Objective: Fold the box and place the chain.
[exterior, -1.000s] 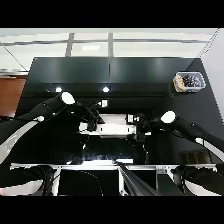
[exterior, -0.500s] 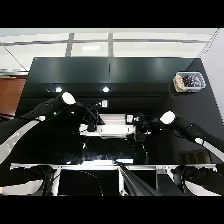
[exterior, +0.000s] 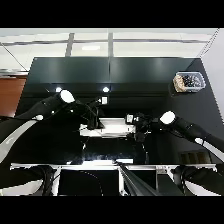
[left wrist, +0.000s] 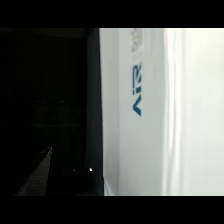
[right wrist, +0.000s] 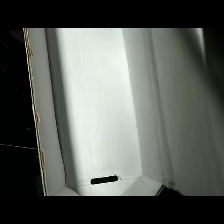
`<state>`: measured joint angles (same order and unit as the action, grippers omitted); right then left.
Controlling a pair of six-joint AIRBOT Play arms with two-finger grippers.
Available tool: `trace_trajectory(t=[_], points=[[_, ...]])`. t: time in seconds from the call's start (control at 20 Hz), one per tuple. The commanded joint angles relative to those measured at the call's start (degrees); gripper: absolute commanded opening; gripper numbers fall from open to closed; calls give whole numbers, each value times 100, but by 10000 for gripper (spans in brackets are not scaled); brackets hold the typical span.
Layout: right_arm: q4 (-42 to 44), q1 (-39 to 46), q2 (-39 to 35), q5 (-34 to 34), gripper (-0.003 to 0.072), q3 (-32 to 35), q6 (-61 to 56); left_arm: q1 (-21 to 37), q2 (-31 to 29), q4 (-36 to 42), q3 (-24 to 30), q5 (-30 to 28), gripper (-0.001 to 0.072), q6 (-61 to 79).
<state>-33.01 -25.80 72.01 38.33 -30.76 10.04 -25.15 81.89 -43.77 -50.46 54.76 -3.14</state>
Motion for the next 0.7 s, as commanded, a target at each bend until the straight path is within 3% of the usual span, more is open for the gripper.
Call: trace_trajectory(t=[0.0,0.1,0.15,0.2,0.25,0.3,0.4,0.5,0.55,0.65], points=[[-4,-2,4,0,495,4,2,70,-511,-769,-76,118,707,-890],[-4,-2,4,0,496,4,2,131,-1021,-1786,-76,225,615,-2190],[-4,-2,4,0,495,4,2,197,-1298,-2232,-79,282,510,-2911],[-4,-2,4,0,496,4,2,269,-1545,-2468,-94,431,397,-3403],[-4,-2,4,2,496,4,2,341,-1784,-2500,-94,699,188,-3838],[-4,-2,4,0,496,4,2,385,-1969,-2461,-92,1062,27,-4133],[-7,-2,4,0,495,4,2,330,-2140,-2382,-9,1672,27,-5112],[-7,-2,4,2,496,4,2,105,-2144,-1626,293,2103,27,-6065],[-7,-2,4,2,496,4,2,-83,-2144,-1047,516,2044,27,-5906],[-7,-2,4,2,495,4,2,-492,-2146,-195,922,914,27,-5722]])
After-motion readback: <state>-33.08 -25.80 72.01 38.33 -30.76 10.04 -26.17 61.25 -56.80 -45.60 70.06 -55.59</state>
